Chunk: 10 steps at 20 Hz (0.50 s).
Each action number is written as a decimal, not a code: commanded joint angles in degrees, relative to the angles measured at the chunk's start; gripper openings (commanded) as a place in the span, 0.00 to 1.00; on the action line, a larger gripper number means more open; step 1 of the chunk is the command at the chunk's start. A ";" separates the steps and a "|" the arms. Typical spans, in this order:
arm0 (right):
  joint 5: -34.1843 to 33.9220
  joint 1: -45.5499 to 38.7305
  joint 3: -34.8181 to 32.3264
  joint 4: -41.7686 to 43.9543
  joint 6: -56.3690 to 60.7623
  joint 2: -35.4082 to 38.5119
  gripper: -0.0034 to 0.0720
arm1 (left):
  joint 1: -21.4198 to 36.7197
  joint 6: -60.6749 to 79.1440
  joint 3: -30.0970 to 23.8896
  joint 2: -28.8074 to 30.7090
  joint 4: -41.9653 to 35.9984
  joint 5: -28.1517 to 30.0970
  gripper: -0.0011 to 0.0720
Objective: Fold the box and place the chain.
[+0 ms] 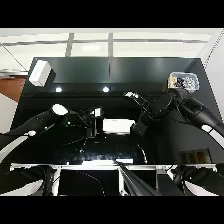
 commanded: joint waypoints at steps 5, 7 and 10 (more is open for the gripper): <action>5.40 0.07 0.02 -1.68 3.41 -0.74 0.97 | -0.02 0.04 0.04 -0.04 0.02 0.00 0.48; 7.26 0.04 0.02 -2.62 4.33 -1.03 0.97 | -0.02 0.04 0.04 -0.04 0.02 0.00 0.48; 9.60 0.04 0.02 -2.99 4.52 -1.03 0.97 | -0.02 0.04 0.04 -0.04 0.04 0.00 0.48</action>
